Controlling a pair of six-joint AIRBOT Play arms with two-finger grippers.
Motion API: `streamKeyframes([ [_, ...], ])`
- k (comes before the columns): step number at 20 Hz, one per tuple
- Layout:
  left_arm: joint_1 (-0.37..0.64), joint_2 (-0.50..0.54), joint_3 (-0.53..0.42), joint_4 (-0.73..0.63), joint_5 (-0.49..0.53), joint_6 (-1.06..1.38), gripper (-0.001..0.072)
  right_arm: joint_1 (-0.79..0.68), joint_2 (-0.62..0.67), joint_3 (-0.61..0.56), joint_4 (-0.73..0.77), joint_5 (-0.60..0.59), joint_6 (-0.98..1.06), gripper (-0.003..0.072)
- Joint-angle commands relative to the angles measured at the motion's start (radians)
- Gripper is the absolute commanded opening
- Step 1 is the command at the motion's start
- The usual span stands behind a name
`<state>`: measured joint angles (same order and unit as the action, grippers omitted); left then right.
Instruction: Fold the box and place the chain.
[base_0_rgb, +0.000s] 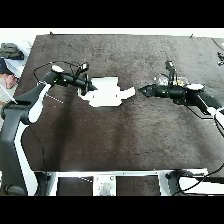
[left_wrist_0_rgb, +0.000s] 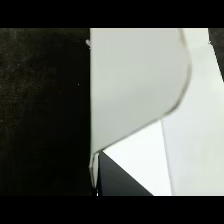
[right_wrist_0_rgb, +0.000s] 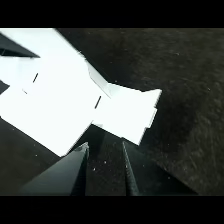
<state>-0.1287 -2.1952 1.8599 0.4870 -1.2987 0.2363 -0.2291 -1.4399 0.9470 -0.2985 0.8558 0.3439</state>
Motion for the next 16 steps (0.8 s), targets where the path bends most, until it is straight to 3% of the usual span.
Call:
streamKeyframes([
  [1, 0.001, 0.0, -0.008, 0.023, 0.008, 0.008, 0.0012, 0.051, 0.001, 0.0, -0.013, -0.045, -0.087, 0.0278],
  [6, 0.001, 0.0, -0.008, 0.029, 0.008, 0.008, 0.0013, 0.12, 0.001, 0.0, -0.035, -0.071, -0.307, 0.028],
  [7, 0.001, 0.0, -0.008, 0.029, 0.008, 0.008, 0.0014, 0.134, 0.001, 0.0, -0.035, -0.072, -0.354, 0.0378],
  [8, 0.001, 0.0, -0.008, 0.029, 0.008, 0.008, 0.0014, 0.147, 0.001, 0.0, -0.035, -0.077, -0.391, 0.0544],
  [16, 0.001, 0.0, -0.008, 0.029, 0.008, 0.008, 0.0013, 0.286, -0.001, 0.0, -0.109, -0.177, -0.647, 0.0549],
])
